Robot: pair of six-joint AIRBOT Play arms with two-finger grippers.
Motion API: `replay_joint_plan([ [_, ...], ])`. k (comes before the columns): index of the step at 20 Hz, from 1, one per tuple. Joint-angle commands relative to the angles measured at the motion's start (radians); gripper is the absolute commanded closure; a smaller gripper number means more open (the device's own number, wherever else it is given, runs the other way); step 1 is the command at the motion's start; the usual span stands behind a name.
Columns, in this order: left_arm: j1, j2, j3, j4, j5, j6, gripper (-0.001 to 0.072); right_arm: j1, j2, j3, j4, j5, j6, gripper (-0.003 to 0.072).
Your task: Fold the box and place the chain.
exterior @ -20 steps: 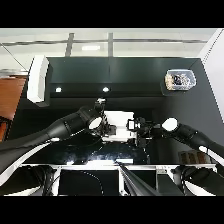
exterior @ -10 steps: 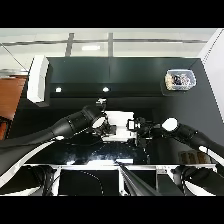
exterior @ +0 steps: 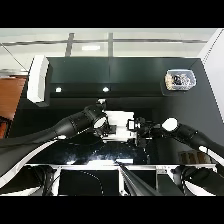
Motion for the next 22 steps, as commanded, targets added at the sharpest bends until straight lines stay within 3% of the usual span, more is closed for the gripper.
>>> replay_joint_plan([
  [1,0.001,-0.001,0.001,-0.002,0.006,-0.003,0.0547,0.001,0.0,0.0,0.0,0.0,0.0,0.012],
  [2,0.001,-0.001,0.001,-0.002,0.006,-0.003,0.0551,0.001,0.0,0.0,0.0,0.0,0.0,0.0119],
  [4,0.001,-0.001,0.001,-0.002,0.012,0.0,0.0683,0.001,0.0,0.0,0.0,0.0,0.0,0.012],
  [9,0.0,-0.001,0.002,-0.006,0.016,0.002,0.067,0.001,0.0,0.0,0.0,0.0,0.0,0.0119],
  [11,0.0,-0.001,0.014,-0.004,-0.004,0.002,0.0294,0.001,0.0,0.0,0.0,0.0,0.0,0.012],
  [12,0.001,-0.001,0.022,0.002,-0.011,0.002,0.0233,0.001,-0.001,0.0,0.0,0.0,0.0,0.0119],
  [22,0.001,-0.034,0.026,-0.006,-0.021,0.002,0.0247,0.001,0.0,0.0,0.0,0.0,0.0,0.0119],
])
